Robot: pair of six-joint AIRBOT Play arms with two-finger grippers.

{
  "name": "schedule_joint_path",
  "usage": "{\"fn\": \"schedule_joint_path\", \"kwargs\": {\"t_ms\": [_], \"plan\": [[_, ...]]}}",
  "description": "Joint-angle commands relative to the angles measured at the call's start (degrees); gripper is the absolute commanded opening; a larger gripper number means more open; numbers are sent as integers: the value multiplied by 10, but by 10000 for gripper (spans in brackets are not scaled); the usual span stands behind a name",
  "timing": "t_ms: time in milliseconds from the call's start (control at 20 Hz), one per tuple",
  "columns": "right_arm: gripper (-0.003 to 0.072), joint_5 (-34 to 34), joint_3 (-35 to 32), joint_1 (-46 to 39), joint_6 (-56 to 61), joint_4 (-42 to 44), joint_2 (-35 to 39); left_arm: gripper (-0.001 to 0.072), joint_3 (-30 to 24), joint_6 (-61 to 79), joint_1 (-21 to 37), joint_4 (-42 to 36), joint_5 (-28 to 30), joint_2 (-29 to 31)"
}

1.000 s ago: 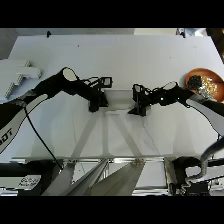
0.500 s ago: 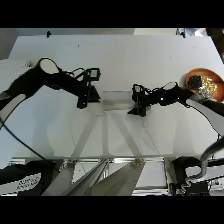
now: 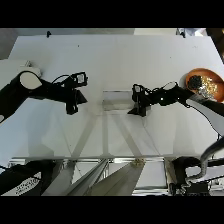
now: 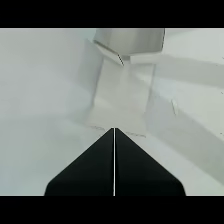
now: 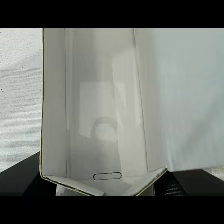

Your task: Fold the box and place the chain.

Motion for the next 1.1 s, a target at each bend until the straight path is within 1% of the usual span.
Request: {"fn": "schedule_joint_path", "kwargs": {"t_ms": [0, 100, 300, 550, 700, 900, 1050], "plan": [[526, 0, 0, 0, 0, 0, 0, 7, -42, -142, 1, 45, 23, 10], [526, 0, 0, 0, 0, 0, 0, 7, -50, -232, 1, 48, 44, 10], [526, 0, 0, 0, 0, 0, 0, 6, -51, -327, -11, 48, 73, 1], [526, 0, 0, 0, 0, 0, 0, 6, -51, -442, -45, 53, 118, -61], [526, 0, 0, 0, 0, 0, 0, 6, -51, -447, -48, 43, 137, -90], [526, 0, 0, 0, 0, 0, 0, 7, -51, -444, -48, 18, 141, -106], [526, 0, 0, 0, 0, 0, 0, 9, -51, -403, -48, -50, 141, -107]]}}
